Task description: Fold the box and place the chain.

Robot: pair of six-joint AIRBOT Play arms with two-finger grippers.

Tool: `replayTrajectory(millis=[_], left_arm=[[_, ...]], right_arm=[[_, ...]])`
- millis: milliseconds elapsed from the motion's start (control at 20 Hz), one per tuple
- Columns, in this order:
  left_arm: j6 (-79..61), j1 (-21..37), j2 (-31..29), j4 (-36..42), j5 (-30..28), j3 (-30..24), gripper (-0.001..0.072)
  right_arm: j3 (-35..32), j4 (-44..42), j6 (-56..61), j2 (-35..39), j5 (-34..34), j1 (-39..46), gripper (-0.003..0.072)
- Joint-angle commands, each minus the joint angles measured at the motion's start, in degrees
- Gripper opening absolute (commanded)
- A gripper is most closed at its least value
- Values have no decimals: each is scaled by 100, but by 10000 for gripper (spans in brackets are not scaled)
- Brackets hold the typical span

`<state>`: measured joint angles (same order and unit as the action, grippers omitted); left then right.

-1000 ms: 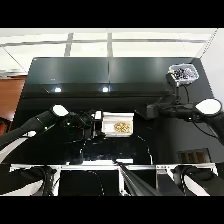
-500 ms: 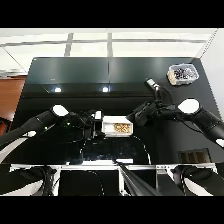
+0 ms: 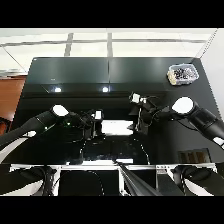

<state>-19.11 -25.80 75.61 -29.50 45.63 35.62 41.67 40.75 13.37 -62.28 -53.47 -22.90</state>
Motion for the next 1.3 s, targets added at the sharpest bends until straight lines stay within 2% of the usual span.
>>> replayTrajectory(millis=[0,100,150,200,300,350,400,950,1100,1150,1250], left_arm=[[2,0,2,0,-17,2,267],[2,0,2,2,-17,2,268],[2,0,2,2,-17,2,268],[2,0,2,2,-17,2,268],[4,0,2,2,-17,2,268],[2,0,2,2,-17,2,268],[2,0,2,2,-17,2,268],[4,0,2,2,-17,2,268],[2,0,2,2,-17,2,268],[4,0,2,2,-17,2,268],[4,0,2,2,-17,2,268]], right_arm=[[15,39,-236,-140,-42,-118,703],[15,-26,-280,-221,-57,-136,703],[15,-17,-280,-236,-52,-144,670],[15,-22,-271,-240,-66,-146,530],[15,-22,-271,-240,-166,-153,352],[15,-20,-260,-240,-212,-153,210],[15,-20,-240,-240,-214,-153,189],[-57,146,-136,-245,-354,-153,190],[-57,146,-114,-247,-402,-153,211],[-57,144,-114,-247,-415,-153,297],[-59,144,-111,-247,-417,-153,308]])
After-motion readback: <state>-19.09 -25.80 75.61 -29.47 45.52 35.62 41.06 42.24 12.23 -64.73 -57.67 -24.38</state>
